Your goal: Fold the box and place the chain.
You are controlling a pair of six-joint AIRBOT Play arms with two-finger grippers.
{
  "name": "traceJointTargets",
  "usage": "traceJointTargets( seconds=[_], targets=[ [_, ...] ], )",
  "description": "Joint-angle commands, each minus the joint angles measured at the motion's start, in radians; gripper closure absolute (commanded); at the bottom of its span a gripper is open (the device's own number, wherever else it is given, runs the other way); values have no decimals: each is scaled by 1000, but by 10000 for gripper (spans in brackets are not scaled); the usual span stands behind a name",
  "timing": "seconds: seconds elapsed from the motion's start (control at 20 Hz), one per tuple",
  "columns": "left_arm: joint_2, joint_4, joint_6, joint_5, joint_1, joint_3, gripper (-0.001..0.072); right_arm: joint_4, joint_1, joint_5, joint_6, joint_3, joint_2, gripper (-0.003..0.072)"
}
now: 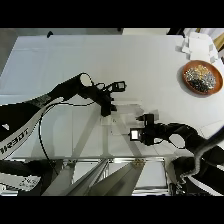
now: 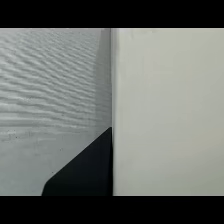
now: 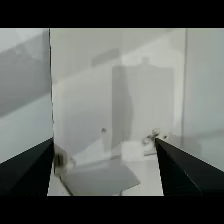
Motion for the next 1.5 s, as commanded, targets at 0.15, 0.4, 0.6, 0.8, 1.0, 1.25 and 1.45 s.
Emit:
traceJointTargets(
  seconds=[0.15, 0.4, 0.6, 0.8, 1.0, 1.25, 1.45],
  targets=[
    [0, 0, 0, -3, -1, 1, 699, 2, -2, -25, 9, 35, -4, -12],
    [0, 0, 0, -3, -1, 1, 699, 53, -145, 96, 8, 81, -4, -9],
    [0, -1, 0, -3, -1, 1, 699, 143, -203, 106, -39, 85, -4, -9],
    [0, 0, 0, -3, -1, 1, 699, 212, -256, 106, -105, 85, -7, -8],
    [0, -1, 0, -3, -1, 1, 699, 295, -265, 100, -192, 97, -69, -7],
    [0, -1, 0, -3, -1, 1, 699, 298, -320, 117, -209, 153, -100, -8],
    [0, -1, 0, -3, -1, 1, 699, 299, -327, 161, -263, 158, -100, -7]
  ],
)
